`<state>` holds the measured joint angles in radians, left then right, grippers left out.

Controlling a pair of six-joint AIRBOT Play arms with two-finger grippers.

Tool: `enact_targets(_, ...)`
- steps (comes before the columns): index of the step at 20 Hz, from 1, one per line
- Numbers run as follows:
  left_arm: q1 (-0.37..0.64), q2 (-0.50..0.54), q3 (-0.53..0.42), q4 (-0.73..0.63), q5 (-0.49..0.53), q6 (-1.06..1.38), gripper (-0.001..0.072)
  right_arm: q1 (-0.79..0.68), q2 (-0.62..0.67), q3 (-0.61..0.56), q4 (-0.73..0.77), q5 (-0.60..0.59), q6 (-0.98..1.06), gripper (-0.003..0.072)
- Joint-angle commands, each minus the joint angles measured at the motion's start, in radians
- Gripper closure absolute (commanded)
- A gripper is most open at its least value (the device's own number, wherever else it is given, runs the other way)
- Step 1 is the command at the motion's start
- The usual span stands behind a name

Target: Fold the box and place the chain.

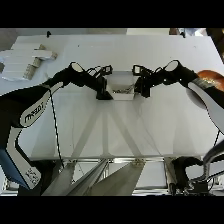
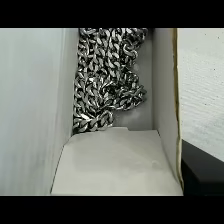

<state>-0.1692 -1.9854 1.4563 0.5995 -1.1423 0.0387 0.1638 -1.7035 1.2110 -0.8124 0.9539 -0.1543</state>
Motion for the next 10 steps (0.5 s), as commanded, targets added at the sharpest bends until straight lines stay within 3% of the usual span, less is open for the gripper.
enact_targets(1,0.000,0.000,0.000,0.000,0.002,0.001,0.0177,0.005,-0.005,0.000,-0.040,-0.013,0.026,0.0539)
enact_targets(2,-0.001,0.000,0.000,0.000,0.002,0.001,0.0177,0.005,-0.005,0.000,-0.065,-0.012,0.044,0.0571)
enact_targets(3,-0.001,0.000,0.000,0.000,0.002,0.001,0.0177,0.005,-0.004,0.000,-0.096,-0.012,0.072,0.0676)
enact_targets(10,-0.001,0.000,0.000,0.000,0.002,0.001,0.0177,0.005,0.035,0.000,-0.182,0.012,0.197,0.0675)
